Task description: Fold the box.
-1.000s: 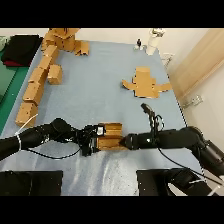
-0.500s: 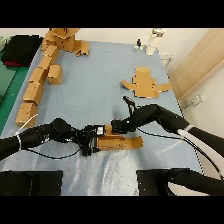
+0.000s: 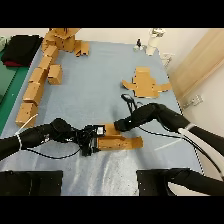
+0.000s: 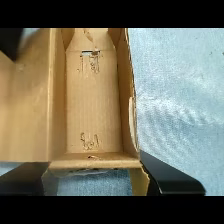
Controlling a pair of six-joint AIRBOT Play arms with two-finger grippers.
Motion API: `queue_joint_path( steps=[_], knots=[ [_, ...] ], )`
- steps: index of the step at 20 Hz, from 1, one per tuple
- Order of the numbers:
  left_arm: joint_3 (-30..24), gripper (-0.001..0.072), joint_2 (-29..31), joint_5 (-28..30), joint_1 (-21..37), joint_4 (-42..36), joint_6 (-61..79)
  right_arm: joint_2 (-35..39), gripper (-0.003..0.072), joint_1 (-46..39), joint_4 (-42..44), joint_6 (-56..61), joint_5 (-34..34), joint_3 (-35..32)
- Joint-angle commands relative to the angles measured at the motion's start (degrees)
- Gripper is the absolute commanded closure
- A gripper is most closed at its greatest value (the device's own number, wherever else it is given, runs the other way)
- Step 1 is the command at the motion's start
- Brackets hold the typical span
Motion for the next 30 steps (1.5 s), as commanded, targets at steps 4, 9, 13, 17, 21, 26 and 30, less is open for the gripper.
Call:
queue_joint_path(
  steps=[4, 9, 13, 17, 21, 26, 30],
  knots=[
    [0.0, 0.0239, 0.0, 0.0, 0.0, 0.0, 0.0, 19.6, 0.0685, 0.3, -10.7, -14.8, -15.3, -1.0],
    [0.0, 0.0239, 0.0, 0.0, 0.0, 0.0, 0.0, 21.5, 0.0277, 1.7, -10.0, -28.7, -18.8, -8.6],
    [0.0, 0.0239, 0.0, 0.0, 0.0, 0.0, 0.0, 17.1, 0.0276, 2.6, -13.5, -38.7, -5.9, -11.5],
    [0.0, 0.0239, 0.0, 0.0, 0.0, 0.0, 0.0, 16.7, 0.0276, 3.9, -12.7, -39.3, -3.3, -11.5],
    [0.0, 0.0239, 0.0, 0.0, 0.0, 0.0, 0.0, 16.7, 0.0276, 4.5, -14.8, -41.7, -7.2, -11.6],
    [0.0, 0.0239, 0.0, 0.0, 0.0, 0.0, 0.0, 16.9, 0.0187, 4.8, -14.4, -41.7, -8.5, -11.6],
    [0.0, 0.0239, 0.0, 0.0, 0.0, 0.0, 0.0, 16.9, 0.0187, 4.8, -8.7, -41.7, -6.6, -11.6]
  ],
)
